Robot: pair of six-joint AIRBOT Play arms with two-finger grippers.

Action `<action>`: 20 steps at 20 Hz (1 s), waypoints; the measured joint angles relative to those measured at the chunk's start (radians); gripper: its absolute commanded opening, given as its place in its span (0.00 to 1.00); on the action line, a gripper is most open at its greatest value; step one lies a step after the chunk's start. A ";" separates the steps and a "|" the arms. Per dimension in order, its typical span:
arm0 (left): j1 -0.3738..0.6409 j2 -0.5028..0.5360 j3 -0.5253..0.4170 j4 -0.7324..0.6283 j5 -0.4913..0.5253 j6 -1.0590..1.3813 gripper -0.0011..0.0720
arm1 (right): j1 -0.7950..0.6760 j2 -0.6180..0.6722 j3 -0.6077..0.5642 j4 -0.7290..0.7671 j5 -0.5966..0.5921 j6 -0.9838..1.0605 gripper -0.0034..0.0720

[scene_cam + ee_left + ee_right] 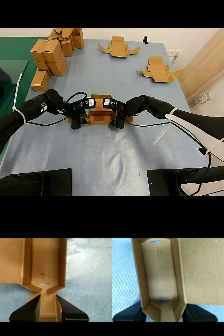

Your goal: Fold the box.

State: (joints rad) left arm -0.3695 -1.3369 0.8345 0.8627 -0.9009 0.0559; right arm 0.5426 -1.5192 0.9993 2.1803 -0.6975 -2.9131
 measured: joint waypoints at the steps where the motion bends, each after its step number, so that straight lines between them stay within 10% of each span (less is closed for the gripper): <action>1: -0.001 -0.001 0.000 -0.006 0.010 0.000 0.40 | 0.000 0.000 0.000 0.000 0.000 0.000 0.30; 20: -0.096 -0.001 0.000 -0.100 0.117 0.058 0.40 | 0.000 0.000 0.000 -0.001 -0.002 0.001 0.30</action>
State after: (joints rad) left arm -0.4652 -1.3380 0.8349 0.7628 -0.7841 0.1135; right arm 0.5423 -1.5192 0.9993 2.1792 -0.6998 -2.9124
